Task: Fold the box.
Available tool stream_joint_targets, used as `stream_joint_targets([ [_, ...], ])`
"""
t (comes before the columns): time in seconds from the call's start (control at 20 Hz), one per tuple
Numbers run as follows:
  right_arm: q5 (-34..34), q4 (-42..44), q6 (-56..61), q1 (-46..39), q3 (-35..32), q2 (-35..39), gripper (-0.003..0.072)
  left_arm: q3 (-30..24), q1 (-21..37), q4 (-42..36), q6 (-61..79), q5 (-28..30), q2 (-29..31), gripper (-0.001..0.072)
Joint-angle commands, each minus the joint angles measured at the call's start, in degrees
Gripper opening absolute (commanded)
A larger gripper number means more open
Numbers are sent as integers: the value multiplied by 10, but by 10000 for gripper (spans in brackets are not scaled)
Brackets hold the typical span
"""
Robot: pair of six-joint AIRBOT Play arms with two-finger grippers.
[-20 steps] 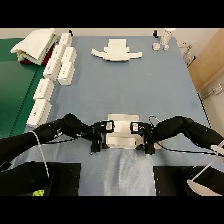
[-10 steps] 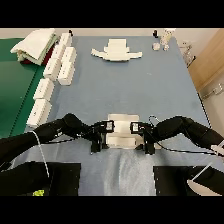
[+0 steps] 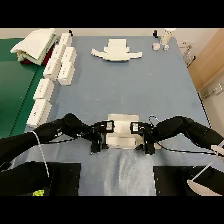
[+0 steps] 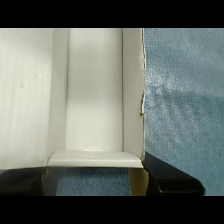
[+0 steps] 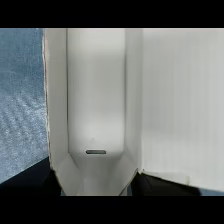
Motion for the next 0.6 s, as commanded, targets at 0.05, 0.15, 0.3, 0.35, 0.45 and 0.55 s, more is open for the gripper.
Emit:
stream_joint_targets([
  [0.05, 0, 0, 0, 0, 0, 0, 508, 0, 0, 0, 0, 0, 1, 511],
  [0.15, 3, 0, 0, 0, 0, 0, 508, 0, 0, 0, 1, 0, 0, 511],
  [0.3, 0, 0, 0, 0, 0, 2, 508, 0, 0, 0, 1, 0, 0, 511],
  [0.35, 1, 0, 0, 0, 0, 1, 509, 0, 0, 0, 1, 0, 0, 511],
  [0.45, 3, 0, 1, 0, 0, 1, 700, 0, 0, 0, 1, 0, 0, 511],
  [0.55, 0, -5, 16, -1, 0, 4, 720, 0, 0, 0, 1, 0, 1, 511],
])
